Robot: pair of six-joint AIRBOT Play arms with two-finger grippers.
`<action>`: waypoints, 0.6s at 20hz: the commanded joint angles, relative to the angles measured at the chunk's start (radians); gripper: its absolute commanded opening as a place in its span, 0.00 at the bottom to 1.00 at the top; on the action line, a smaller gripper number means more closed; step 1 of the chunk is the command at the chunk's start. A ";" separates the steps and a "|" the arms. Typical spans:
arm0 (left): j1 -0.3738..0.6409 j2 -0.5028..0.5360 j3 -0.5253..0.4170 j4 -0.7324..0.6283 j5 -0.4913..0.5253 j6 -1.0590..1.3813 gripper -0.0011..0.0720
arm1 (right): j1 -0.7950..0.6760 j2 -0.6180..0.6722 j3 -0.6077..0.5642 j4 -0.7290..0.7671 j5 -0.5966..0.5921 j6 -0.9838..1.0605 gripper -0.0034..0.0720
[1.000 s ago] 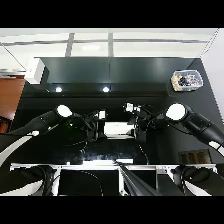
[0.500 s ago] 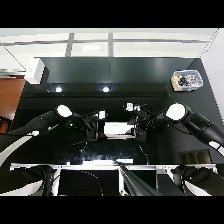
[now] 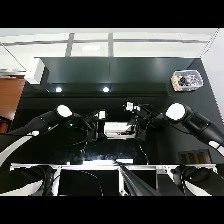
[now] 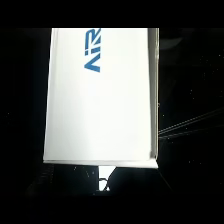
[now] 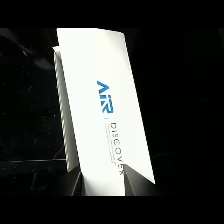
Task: Fold the box and place the chain.
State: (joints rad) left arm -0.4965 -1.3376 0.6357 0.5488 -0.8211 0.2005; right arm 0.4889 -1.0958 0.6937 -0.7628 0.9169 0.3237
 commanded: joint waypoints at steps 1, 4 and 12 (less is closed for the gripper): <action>0.000 -0.001 -0.001 0.000 0.001 0.001 0.60 | 0.001 -0.001 0.000 -0.002 -0.008 0.002 0.38; 0.000 -0.001 -0.001 0.000 0.001 0.001 0.60 | 0.001 -0.001 0.000 -0.002 0.004 0.002 0.38; 0.000 -0.001 -0.001 0.000 0.001 0.001 0.60 | 0.001 -0.001 0.000 -0.001 0.019 0.002 0.48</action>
